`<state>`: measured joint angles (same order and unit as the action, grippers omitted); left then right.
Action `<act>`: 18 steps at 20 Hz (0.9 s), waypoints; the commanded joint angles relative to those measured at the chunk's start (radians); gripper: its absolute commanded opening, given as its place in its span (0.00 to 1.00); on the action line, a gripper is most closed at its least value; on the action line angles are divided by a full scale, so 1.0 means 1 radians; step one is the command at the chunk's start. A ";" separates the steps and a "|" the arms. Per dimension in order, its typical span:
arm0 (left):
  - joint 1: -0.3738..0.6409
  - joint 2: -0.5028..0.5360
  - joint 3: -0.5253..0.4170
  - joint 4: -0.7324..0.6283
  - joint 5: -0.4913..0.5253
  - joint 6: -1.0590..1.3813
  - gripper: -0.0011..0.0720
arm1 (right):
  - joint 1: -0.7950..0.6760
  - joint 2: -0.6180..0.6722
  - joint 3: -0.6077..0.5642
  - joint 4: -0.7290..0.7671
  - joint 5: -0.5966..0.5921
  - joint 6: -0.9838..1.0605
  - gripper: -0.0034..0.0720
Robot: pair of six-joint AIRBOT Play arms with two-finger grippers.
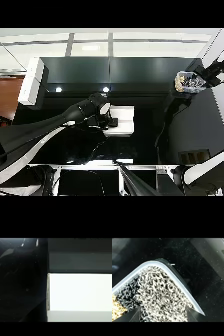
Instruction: Fold the box and place the chain.
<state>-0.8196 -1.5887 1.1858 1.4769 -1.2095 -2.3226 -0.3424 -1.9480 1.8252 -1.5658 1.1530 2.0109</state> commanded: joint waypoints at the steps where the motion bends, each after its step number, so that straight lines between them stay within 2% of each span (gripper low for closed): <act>1: 0.001 0.000 0.001 0.000 0.000 0.000 0.06 | -0.003 -0.023 0.002 0.003 -0.017 0.002 0.86; 3: 0.001 0.000 0.001 0.000 0.000 0.000 0.06 | -0.003 -0.037 0.002 0.003 -0.017 0.002 0.86; 4: 0.001 0.000 0.001 0.000 0.000 0.000 0.06 | -0.003 -0.042 0.002 0.003 -0.019 0.002 0.75; 6: 0.001 0.000 0.001 0.000 0.000 0.000 0.06 | -0.003 -0.045 0.002 0.003 -0.027 0.000 0.60; 8: 0.001 0.000 0.001 0.000 0.000 0.000 0.06 | -0.003 -0.045 0.003 0.004 -0.024 -0.001 0.29; 9: 0.001 0.000 0.001 0.000 0.000 0.000 0.06 | -0.003 -0.044 0.008 0.013 -0.012 -0.005 0.07; 13: 0.001 0.000 0.001 0.000 0.000 0.000 0.06 | -0.003 -0.005 0.078 0.032 0.018 -0.100 0.06; 18: 0.001 0.000 0.001 0.000 0.000 0.000 0.06 | -0.018 0.204 0.119 0.060 0.023 -0.298 0.06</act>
<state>-0.8196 -1.5887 1.1858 1.4769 -1.2102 -2.3226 -0.3527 -1.8484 1.9228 -1.5265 1.1679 1.8328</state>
